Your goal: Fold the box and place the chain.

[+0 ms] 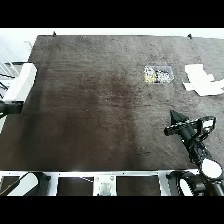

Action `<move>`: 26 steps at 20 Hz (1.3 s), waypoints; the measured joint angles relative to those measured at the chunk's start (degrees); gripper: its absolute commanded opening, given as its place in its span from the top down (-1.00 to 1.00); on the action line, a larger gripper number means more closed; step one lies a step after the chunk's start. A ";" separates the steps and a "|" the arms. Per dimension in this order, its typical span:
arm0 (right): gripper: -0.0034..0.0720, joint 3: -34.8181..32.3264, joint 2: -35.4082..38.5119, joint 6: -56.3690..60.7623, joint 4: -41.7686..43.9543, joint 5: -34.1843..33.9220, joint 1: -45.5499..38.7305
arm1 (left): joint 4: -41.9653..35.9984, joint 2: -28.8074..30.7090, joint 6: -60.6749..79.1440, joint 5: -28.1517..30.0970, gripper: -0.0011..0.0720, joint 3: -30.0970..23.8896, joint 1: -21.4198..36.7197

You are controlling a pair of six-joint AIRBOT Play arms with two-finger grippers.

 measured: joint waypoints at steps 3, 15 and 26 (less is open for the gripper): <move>0.88 0.00 0.00 0.00 0.00 0.00 0.00 | 0.20 -1.09 2.89 -0.72 0.93 -0.42 4.07; 0.88 0.00 0.00 0.00 0.00 0.02 0.00 | -1.95 -14.08 11.32 -0.24 0.93 5.38 6.82; 0.88 0.00 0.00 0.00 0.00 0.02 0.00 | -1.88 -18.53 13.22 1.99 0.93 6.67 6.86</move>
